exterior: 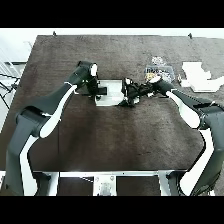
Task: Fold the box and place the chain.
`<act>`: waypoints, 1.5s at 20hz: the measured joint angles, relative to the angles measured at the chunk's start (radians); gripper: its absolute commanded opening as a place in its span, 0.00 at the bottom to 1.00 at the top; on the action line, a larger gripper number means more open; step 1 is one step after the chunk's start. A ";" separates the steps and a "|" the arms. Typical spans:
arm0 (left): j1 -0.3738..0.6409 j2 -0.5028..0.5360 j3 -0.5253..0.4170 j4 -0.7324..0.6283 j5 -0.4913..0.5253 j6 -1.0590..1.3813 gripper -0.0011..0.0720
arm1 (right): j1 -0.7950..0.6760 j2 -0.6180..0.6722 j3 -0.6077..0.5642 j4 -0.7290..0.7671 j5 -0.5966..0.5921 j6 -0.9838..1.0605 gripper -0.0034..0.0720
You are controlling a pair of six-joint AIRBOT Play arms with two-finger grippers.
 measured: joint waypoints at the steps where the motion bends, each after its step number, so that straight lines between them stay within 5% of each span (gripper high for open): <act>1: 0.000 -0.005 0.006 0.008 -0.015 0.003 0.04 | 0.000 0.000 0.000 0.001 0.002 0.000 0.82; 7: 0.000 -0.014 0.020 0.047 -0.053 0.010 0.05 | 0.001 0.000 0.000 0.003 0.002 0.001 0.82; 9: -0.001 -0.016 0.024 0.062 -0.057 0.016 0.52 | 0.001 0.000 0.000 0.002 -0.001 0.000 0.82; 10: 0.001 -0.016 0.027 0.069 -0.061 0.016 0.60 | 0.000 0.000 0.000 -0.002 -0.005 0.000 0.82; 22: 0.000 0.023 0.062 0.018 -0.119 0.086 0.60 | -0.001 0.000 0.000 0.000 -0.002 0.000 0.82; 30: 0.017 0.169 0.063 0.040 -0.130 0.224 0.60 | -0.001 0.000 0.000 0.000 -0.001 0.000 0.82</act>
